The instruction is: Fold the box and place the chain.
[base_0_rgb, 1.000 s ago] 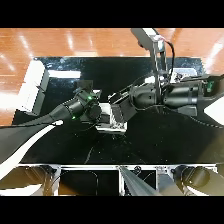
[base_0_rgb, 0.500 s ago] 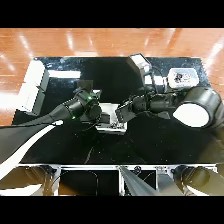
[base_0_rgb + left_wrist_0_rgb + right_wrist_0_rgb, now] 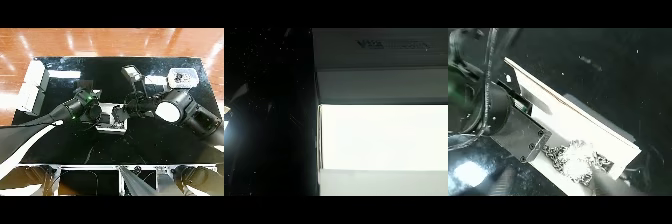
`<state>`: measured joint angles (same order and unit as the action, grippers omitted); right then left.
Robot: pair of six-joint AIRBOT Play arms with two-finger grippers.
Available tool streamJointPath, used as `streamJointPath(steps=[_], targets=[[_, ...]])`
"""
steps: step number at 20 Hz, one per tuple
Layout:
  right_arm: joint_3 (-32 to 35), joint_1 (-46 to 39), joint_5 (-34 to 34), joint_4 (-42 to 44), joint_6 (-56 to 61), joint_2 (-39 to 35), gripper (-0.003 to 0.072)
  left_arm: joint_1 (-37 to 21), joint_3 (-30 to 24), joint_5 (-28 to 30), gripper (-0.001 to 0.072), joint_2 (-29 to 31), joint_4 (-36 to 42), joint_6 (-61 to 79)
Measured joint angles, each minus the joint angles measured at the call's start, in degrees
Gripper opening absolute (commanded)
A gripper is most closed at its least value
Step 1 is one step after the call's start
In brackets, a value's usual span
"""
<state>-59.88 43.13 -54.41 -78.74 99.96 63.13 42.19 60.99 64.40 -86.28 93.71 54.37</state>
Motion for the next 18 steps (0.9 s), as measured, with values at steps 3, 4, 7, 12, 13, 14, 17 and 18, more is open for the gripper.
streamJointPath(steps=[3,4,7,12,13,14,17,18], targets=[[0.00,-1.18,-1.75,0.90,0.11,-0.31,0.0621,0.00,0.00,-0.02,0.0023,0.00,0.00,0.00],[0.00,-2.10,-2.91,0.79,0.13,-1.07,0.0620,0.00,0.00,-0.04,0.0023,0.00,0.00,0.00],[0.00,-6.10,-8.92,-1.86,-0.42,-4.74,0.0621,0.00,0.00,-0.09,0.0023,0.00,0.02,-0.09],[0.00,-13.66,-20.06,-2.60,-6.67,-11.28,0.0621,0.00,-0.07,-0.59,0.0321,-0.13,0.52,-0.83],[0.00,-14.64,-21.35,-2.60,-7.37,-11.87,0.0621,0.00,-0.02,-0.31,0.0322,-0.04,0.66,-1.07],[0.07,-15.41,-22.32,-2.60,-8.04,-12.39,0.0621,0.00,0.17,-0.59,0.0339,-0.02,1.07,-1.11],[0.72,-16.55,-22.69,-2.58,-9.40,-13.14,0.0621,0.00,1.62,0.55,0.0538,0.24,1.64,-0.83],[1.14,-16.79,-22.53,-2.64,-9.64,-13.25,0.0621,0.00,2.43,1.33,0.0559,0.39,1.97,-0.50]])
